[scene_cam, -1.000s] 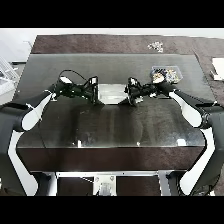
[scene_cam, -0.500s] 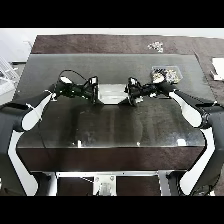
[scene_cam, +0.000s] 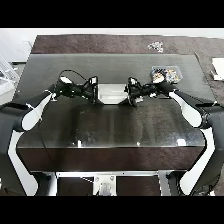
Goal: Fold the box and place the chain.
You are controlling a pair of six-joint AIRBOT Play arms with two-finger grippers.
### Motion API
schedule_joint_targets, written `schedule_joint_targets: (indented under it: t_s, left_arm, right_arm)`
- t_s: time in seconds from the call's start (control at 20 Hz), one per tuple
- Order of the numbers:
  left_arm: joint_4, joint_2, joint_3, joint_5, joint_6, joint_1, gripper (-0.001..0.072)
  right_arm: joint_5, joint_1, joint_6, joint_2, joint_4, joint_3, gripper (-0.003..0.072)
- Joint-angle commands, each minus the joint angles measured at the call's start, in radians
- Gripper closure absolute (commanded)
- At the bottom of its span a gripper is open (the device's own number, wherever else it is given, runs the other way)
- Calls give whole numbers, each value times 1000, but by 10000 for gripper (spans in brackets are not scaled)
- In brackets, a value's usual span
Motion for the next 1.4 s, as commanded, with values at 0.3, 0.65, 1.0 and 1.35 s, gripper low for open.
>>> schedule_joint_targets:
  t_s: [0.3, 0.65, 1.0, 1.35]
  left_arm:
    - [3, -1, 1, -8, 2, 1, 223]
    - [3, -1, 1, -10, 2, 1, 223]
    - [4, -1, 1, -18, -5, 1, 223]
    - [4, -1, 1, -42, -5, 1, 223]
  right_arm:
    - [-1, -64, 115, 133, -122, 4, -34]
    - [137, -119, 351, 287, -210, 4, 218]
    - [133, -52, 378, 285, 8, -2, 670]
    - [-53, -19, 331, 205, 36, 0, 671]
